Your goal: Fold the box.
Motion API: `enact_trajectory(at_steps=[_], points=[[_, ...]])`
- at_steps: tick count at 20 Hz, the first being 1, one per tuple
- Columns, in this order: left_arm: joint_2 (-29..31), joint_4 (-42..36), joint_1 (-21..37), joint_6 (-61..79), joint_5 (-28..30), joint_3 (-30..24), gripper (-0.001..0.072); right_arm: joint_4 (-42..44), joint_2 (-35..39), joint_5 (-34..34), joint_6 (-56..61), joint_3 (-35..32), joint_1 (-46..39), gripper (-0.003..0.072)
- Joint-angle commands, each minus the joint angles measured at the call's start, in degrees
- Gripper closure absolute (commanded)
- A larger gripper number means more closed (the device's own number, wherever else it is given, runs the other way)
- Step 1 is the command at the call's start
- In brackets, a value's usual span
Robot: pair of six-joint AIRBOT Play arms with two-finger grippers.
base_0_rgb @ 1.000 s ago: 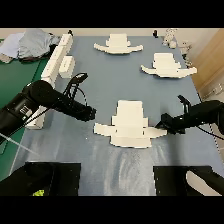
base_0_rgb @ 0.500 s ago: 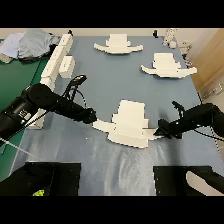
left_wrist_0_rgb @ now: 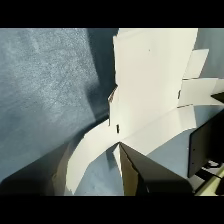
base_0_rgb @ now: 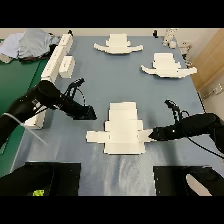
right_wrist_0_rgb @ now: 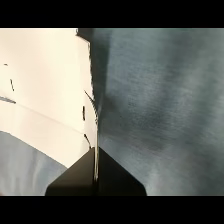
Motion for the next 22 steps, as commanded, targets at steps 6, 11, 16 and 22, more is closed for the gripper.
enact_trajectory(at_steps=[6,11,16,22], points=[[-19.5,-14.8,3.7,17.9,-1.4,6.2,0.0224,0.0,1.0,2.6,1.1,-0.7,5.1,0.0686],[-29.2,-20.9,3.7,22.2,-6.3,15.1,0.0224,0.0,0.8,2.6,1.1,-0.7,5.1,0.0685],[-35.2,-21.5,-0.2,23.7,-11.2,18.6,0.0242,-0.1,-0.5,2.7,1.1,-0.7,5.1,0.0685],[-36.2,-21.2,-2.8,26.7,-16.8,20.4,0.0436,-0.1,-1.4,2.6,1.1,-0.6,5.1,0.0685]])
